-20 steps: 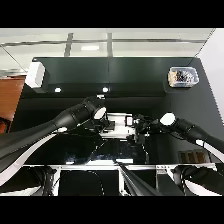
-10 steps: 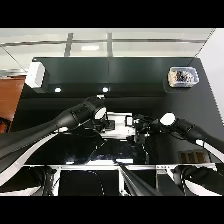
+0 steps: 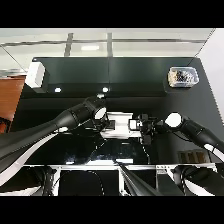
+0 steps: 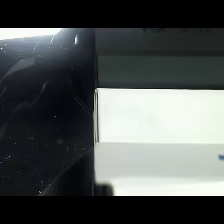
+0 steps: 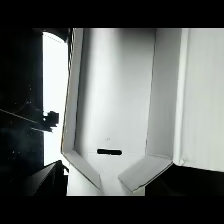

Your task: Fold the box and place the chain.

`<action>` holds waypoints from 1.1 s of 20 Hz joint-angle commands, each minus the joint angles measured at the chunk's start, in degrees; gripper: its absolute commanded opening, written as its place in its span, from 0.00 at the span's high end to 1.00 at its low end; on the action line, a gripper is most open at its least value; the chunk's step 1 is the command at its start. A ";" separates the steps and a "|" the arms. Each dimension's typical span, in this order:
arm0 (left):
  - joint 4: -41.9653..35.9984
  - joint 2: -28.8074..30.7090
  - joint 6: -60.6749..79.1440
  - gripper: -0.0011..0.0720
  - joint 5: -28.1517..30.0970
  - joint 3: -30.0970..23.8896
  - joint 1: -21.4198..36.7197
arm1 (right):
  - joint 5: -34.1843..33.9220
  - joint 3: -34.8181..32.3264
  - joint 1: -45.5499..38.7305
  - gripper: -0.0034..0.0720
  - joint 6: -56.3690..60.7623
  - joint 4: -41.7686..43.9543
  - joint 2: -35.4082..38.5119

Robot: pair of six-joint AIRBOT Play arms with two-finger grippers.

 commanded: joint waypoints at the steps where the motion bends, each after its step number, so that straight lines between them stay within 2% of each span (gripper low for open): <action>1: -0.02 0.02 -0.04 0.95 0.07 0.02 0.02 | 0.98 0.07 -0.07 0.22 0.72 -1.68 1.46; 2: -0.02 0.02 -0.02 0.95 0.04 0.02 0.02 | 0.98 0.07 -0.07 0.51 0.72 -1.64 1.46; 3: 0.00 0.02 -0.02 0.95 0.04 0.02 0.02 | 0.98 0.07 -0.07 0.68 0.74 -1.64 1.46; 4: 0.00 0.02 -0.02 0.95 0.07 0.02 0.02 | 0.98 0.07 -0.07 0.80 0.79 -1.38 1.46; 6: 0.02 0.02 -0.02 0.95 0.04 0.02 0.02 | 0.13 0.04 -0.07 0.80 1.07 1.25 1.46; 12: 0.46 0.02 0.87 0.95 0.15 0.02 0.04 | -0.79 0.02 -0.04 0.80 1.60 16.92 -1.03; 20: 0.20 0.02 0.85 0.95 0.28 0.02 0.04 | -2.10 0.02 -0.07 0.78 5.95 17.29 -2.73; 21: 0.22 0.02 0.85 0.95 0.26 0.02 0.04 | -2.43 0.02 -0.07 0.64 6.14 17.31 -2.73; 22: 0.20 0.02 0.85 0.95 0.26 0.02 0.04 | -2.73 0.02 -0.07 0.57 6.36 17.29 -2.73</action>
